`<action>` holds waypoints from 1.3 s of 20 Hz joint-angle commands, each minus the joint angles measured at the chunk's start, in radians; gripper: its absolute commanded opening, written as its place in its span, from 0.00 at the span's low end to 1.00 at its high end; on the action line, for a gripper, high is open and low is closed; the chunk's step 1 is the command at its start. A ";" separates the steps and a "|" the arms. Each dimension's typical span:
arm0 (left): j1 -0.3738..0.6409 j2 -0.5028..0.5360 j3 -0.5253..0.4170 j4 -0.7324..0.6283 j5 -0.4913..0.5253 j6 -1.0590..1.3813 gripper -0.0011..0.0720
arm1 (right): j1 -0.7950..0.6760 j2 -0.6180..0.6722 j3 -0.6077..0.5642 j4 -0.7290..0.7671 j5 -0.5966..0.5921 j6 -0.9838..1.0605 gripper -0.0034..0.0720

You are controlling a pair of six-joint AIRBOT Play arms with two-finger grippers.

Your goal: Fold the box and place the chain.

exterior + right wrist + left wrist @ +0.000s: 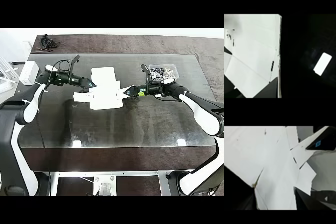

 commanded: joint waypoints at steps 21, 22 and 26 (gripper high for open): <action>-0.008 -0.015 -0.014 -0.117 -0.084 0.726 0.03 | -0.111 0.001 0.000 0.154 0.015 -0.081 0.55; -0.008 -0.015 -0.014 -0.115 -0.083 0.739 0.03 | -0.135 0.001 0.000 0.201 0.015 -0.109 0.55; -0.008 -0.011 -0.054 -0.120 -0.085 0.826 0.03 | -0.193 0.000 0.000 0.251 0.019 -0.134 0.55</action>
